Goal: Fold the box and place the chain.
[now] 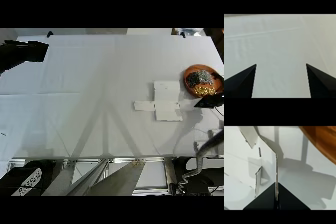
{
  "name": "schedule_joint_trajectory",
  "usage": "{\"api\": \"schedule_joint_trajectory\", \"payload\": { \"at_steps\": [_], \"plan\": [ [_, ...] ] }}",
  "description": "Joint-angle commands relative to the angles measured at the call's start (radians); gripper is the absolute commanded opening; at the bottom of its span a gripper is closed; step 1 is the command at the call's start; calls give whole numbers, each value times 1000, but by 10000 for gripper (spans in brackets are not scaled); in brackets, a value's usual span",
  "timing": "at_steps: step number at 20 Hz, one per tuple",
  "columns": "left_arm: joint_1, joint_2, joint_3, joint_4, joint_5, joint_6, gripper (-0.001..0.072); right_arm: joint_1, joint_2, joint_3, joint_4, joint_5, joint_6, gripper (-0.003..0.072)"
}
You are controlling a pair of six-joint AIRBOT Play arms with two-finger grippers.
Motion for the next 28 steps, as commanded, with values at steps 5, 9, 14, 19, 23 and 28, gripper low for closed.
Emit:
{"api": "schedule_joint_trajectory", "payload": {
  "at_steps": [5, 9, 14, 19, 23, 28],
  "plan": [
    [0, 1, 0, 0, 0, 0, 697, 274, 27, 0, 177, -49, -8, 10],
    [0, 1, 0, 0, 0, 0, 697, 481, 53, 0, 286, -156, -11, 9],
    [0, 1, 0, 0, 0, 0, 697, 723, 78, -1, 396, -304, -8, 8],
    [0, 1, 0, 0, 0, 0, 697, 837, 122, -136, 554, -579, -57, 8],
    [0, 1, 0, 0, 0, 0, 697, 829, 263, -372, 605, -842, -214, 8],
    [0, 1, 0, 0, 0, 0, 697, 825, 272, -478, 615, -1004, -222, 9]
  ]
}}
